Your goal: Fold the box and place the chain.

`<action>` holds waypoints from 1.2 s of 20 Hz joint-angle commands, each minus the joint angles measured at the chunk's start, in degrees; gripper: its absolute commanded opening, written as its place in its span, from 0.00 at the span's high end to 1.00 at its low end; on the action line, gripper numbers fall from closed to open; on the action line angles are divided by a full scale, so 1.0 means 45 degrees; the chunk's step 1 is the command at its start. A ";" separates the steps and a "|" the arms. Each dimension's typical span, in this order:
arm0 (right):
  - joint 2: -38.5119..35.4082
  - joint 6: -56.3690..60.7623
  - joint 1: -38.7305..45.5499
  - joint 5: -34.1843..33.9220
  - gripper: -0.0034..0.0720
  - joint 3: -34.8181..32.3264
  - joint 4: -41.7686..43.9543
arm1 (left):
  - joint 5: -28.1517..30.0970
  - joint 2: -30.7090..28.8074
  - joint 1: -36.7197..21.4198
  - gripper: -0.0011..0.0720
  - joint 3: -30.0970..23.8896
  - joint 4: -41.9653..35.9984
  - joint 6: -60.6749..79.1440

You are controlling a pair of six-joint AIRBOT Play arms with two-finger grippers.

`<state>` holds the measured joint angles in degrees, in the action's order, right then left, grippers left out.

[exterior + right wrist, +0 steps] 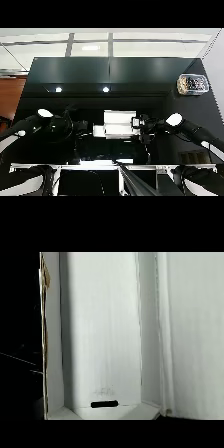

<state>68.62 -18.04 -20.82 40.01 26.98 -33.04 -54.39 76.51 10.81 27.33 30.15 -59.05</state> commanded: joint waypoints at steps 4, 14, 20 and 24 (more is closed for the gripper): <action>0.0005 0.0005 0.0000 0.0005 0.65 0.0000 0.0000 | 0.0860 0.0044 0.0884 0.95 0.0005 -0.1219 0.0996; 0.0005 0.0005 0.0000 0.0005 0.65 0.0000 0.0000 | -0.0937 -0.0476 -0.0015 0.10 0.0248 -0.1851 0.2467; 0.0005 0.0005 0.0000 0.0000 0.65 0.0000 0.0000 | -0.1127 -0.0471 0.0996 0.12 0.1273 -0.1909 0.2453; 0.0005 0.0005 0.0000 0.0000 0.65 0.0000 0.0000 | -0.1292 -0.0471 0.1389 0.14 0.1841 -0.1919 0.2399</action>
<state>68.62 -18.02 -20.82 40.01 26.98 -33.04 -59.33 74.43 15.81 33.89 21.67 -48.16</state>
